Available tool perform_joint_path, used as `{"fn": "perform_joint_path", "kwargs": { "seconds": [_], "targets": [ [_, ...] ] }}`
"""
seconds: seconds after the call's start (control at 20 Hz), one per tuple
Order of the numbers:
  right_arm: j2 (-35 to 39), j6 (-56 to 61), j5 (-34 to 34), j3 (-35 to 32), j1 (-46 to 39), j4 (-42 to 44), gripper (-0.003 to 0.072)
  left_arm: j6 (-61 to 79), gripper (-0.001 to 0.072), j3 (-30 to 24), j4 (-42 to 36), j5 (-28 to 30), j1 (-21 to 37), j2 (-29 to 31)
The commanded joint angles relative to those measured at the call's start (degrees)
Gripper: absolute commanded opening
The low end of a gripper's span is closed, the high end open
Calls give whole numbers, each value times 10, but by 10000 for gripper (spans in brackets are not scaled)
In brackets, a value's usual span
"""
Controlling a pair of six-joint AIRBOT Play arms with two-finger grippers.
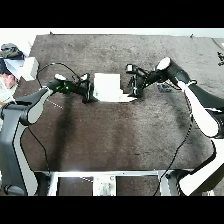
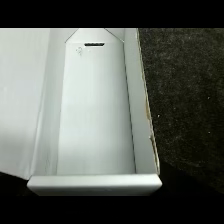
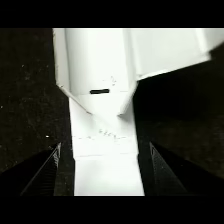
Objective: Fold the box and place the chain.
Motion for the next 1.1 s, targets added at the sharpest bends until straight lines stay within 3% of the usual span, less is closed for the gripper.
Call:
{"fn": "perform_joint_path", "kwargs": {
  "seconds": [0.0, 0.35, 0.4, 0.45, 0.65, 0.7, 0.75, 0.85, 1.05],
  "targets": [
    [2, -14, -57, -39, 15, -14, 644, 0, 415, 0, 0, 0, 0, 0],
    [-2, -14, -150, -47, 51, -4, 644, 0, 416, 0, 0, 0, 0, 0],
    [-5, -14, -146, -47, 51, -3, 592, 0, 416, 0, 0, 0, 0, 0],
    [-6, -14, -139, -48, 51, -2, 447, 0, 416, 0, 0, 0, 0, 0],
    [-6, -42, -106, -48, 52, 53, 379, 0, 416, 0, 0, 0, 0, 0],
    [-6, -56, -103, -48, 52, 70, 168, 0, 416, 0, 0, 0, 0, 0],
    [-6, -62, -103, -48, 52, 86, 117, 0, 416, 0, 0, 0, 0, 0],
    [-7, -80, -103, -48, 52, 113, 76, 0, 416, 0, 0, 0, 0, 0],
    [-25, -89, -103, -48, 52, 124, 77, 0, 416, 0, 0, 0, 0, 0]
  ]
}}
